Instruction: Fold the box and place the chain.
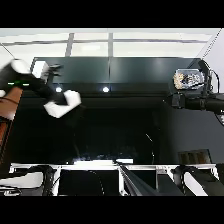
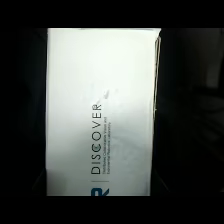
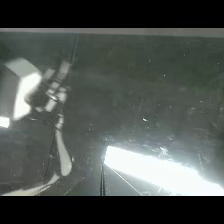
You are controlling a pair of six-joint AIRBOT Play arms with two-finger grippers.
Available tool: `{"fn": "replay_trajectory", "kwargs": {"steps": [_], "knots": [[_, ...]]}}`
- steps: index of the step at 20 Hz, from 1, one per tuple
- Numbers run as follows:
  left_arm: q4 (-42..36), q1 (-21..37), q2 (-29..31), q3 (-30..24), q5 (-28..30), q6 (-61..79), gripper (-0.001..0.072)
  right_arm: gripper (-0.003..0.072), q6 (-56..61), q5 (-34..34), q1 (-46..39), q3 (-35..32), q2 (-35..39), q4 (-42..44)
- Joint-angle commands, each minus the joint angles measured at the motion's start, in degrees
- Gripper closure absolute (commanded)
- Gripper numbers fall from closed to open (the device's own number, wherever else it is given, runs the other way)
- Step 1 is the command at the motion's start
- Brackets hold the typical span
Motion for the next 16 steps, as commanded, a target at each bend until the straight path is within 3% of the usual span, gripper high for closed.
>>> {"fn": "replay_trajectory", "kwargs": {"steps": [1, 4, 6, 12, 16], "knots": [[0.1, 16.2, 1.1, 0.0, -1.9, -5.8, 0.0414, 0.0669, -0.3, 0.4, 0.0, 0.0, 0.0, 0.0], [0.3, 23.3, 1.0, 0.0, 3.3, -5.6, 0.0414, 0.0669, -0.3, 1.0, 0.0, 0.0, 0.0, 0.0], [0.8, 25.0, 1.0, 0.0, 9.2, -5.4, 0.0414, 0.0669, -0.3, 1.1, 0.0, 0.0, 0.0, 0.0], [5.3, 20.6, 0.1, 0.0, 27.2, -3.0, 0.0415, 0.0669, -0.2, 1.1, 0.0, 0.0, 0.0, 0.0], [11.1, 15.3, -2.0, 0.0, 30.9, -1.1, 0.0415, 0.0669, -0.2, 1.0, 0.0, 0.0, 0.0, -0.1]]}}
